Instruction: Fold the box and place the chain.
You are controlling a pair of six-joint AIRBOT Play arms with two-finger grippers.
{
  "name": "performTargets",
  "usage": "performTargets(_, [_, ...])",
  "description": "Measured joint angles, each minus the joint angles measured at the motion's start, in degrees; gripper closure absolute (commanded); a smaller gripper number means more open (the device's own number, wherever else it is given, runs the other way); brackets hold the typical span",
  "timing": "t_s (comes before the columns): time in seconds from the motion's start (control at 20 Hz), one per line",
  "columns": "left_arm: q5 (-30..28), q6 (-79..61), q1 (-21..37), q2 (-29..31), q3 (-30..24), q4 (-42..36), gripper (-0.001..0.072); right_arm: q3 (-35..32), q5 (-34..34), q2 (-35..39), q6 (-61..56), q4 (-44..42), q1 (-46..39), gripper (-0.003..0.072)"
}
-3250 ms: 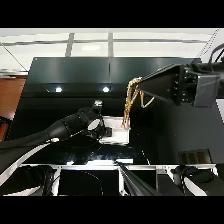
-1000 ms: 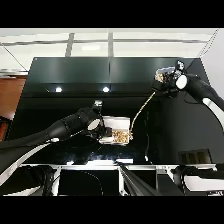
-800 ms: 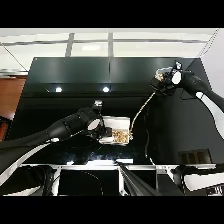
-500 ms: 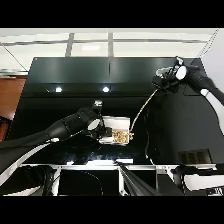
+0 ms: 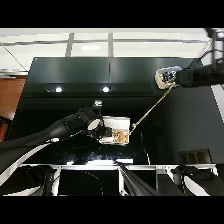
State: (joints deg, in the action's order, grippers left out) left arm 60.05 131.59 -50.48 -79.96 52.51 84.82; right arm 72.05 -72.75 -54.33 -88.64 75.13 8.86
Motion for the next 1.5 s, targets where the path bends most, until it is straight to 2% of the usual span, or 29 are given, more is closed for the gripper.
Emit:
performTargets(0.2, [0.0, 0.0, 0.0, 0.0, 0.0, 0.0, 0.0679, -0.35, -7.58, 5.88, 1.16, -7.23, 4.79, 0.0677])
performTargets(0.35, [0.0, 0.0, 0.0, 0.0, 0.0, 0.0, 0.0679, -2.58, -9.07, 7.26, 1.46, -12.9, 10.88, 0.0677])
performTargets(0.65, [0.0, 0.0, 0.0, 0.0, 0.0, 0.0, 0.0679, -9.9, -1.57, 7.74, 1.53, -19.26, 20.28, 0.0677])
performTargets(1.05, [0.02, 0.0, 0.0, 0.0, 0.0, 0.0, 0.0679, -11.89, 4.59, 7.67, 1.55, -24.61, 22.73, 0.0677])
performTargets(1.25, [0.02, 0.0, 0.0, 0.0, 0.0, 0.0, 0.0679, -10.6, 5.44, 7.67, 2.1, -27.08, 22.84, 0.0677])
performTargets(1.5, [0.02, 0.0, 0.0, 0.0, 0.0, 0.0, 0.0679, -3.98, 6.71, 7.67, 2.54, -28.26, 22.88, 0.0677])
